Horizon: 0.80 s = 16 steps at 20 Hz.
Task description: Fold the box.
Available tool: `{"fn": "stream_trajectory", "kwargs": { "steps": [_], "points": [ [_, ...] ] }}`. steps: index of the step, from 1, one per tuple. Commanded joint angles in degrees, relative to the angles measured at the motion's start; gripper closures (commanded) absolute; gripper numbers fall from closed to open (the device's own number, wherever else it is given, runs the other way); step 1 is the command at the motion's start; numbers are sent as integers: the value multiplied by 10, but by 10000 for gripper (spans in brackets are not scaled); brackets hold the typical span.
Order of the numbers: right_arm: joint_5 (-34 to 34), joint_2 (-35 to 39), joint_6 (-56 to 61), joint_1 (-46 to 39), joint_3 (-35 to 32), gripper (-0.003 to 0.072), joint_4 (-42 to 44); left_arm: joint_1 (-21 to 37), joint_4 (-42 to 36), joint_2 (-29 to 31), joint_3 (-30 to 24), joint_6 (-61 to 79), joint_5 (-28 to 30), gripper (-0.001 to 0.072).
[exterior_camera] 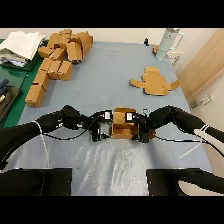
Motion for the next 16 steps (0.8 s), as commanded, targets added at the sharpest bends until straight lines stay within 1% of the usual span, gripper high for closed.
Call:
{"fn": "stream_trajectory", "kwargs": {
  "steps": [1,4,5,8,13,16],
  "points": [
    [0,0,0,0,0,183,0,-8,22,-11,17,-35,-4,18],
    [0,0,0,0,0,183,0,-13,31,-35,49,-54,-6,18],
    [0,0,0,0,0,183,0,-13,38,-39,55,-56,-16,17],
    [0,0,0,0,0,183,0,-13,71,-42,59,-82,-29,17],
    [0,0,0,0,0,183,0,-24,80,-54,67,-95,-31,17],
    [0,0,0,0,0,183,0,-31,106,-58,74,-116,-34,18]
  ]
}}
